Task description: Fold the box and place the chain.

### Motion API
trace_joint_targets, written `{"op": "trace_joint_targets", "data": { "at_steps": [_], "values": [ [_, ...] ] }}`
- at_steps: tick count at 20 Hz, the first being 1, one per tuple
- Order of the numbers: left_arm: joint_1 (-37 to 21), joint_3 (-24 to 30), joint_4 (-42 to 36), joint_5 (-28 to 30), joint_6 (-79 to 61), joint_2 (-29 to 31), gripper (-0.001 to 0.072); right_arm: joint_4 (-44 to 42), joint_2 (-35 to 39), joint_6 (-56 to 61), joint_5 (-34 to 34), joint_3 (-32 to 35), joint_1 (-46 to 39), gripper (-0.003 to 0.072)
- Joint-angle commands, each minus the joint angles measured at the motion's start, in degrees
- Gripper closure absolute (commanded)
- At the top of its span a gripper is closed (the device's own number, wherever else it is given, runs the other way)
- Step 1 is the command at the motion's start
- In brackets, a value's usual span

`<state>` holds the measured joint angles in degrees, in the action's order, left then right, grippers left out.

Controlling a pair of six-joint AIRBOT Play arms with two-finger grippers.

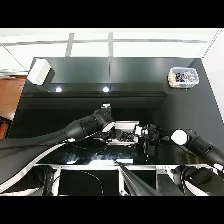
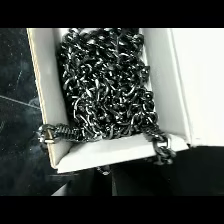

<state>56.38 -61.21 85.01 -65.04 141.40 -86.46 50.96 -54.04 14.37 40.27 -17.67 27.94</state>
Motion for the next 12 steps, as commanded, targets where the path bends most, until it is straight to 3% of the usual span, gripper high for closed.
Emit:
{"op": "trace_joint_targets", "data": {
  "at_steps": [1,6,12],
  "values": [
    [0.0,0.0,0.0,0.1,0.0,0.0,0.0676,0.2,0.1,0.3,1.8,-0.2,0.0,0.056],
    [0.0,0.0,0.0,0.1,0.0,0.0,0.0676,0.2,2.6,2.4,2.6,-0.2,-0.1,0.0561],
    [0.0,0.0,0.0,0.1,0.0,0.0,0.0676,1.1,11.2,6.7,3.3,-0.6,-0.1,0.056]
  ]
}}
